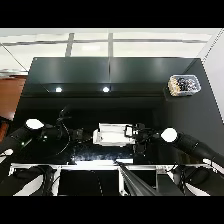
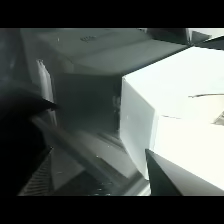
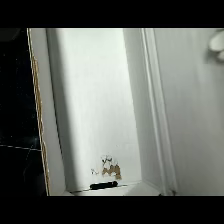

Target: Fold the box and place the chain.

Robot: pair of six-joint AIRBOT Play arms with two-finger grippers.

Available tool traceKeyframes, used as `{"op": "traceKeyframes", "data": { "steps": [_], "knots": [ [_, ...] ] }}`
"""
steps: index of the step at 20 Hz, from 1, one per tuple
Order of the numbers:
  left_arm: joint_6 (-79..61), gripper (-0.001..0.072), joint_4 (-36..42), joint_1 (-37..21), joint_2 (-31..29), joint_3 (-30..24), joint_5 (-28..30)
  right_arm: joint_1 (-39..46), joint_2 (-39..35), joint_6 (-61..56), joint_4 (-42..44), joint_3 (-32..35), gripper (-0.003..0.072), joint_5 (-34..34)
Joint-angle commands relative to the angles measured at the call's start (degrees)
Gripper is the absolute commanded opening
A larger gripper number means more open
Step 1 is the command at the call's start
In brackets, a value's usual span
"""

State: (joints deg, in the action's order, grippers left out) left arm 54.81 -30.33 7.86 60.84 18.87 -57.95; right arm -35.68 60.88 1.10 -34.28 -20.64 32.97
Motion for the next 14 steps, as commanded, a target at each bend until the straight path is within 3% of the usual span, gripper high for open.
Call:
{"op": "traceKeyframes", "data": {
  "steps": [1,5,8,14],
  "knots": [
    [-0.59,0.0707,1.36,0.11,-0.09,2.16,-3.02,-0.04,0.0,-0.02,0.0,0.0,0.0484,0.0],
    [0.39,0.0705,1.44,1.22,-2.29,2.69,-3.32,-0.04,0.0,-0.02,0.0,0.0,0.0484,0.0],
    [3.19,0.0702,1.4,5.2,-2.89,2.67,-2.58,-0.04,0.0,-0.02,0.0,0.0,0.0484,-0.07],
    [6.51,0.067,1.4,14.58,-2.95,2.69,6.95,-0.04,0.0,-0.04,0.0,0.0,0.0484,0.0]
  ]
}}
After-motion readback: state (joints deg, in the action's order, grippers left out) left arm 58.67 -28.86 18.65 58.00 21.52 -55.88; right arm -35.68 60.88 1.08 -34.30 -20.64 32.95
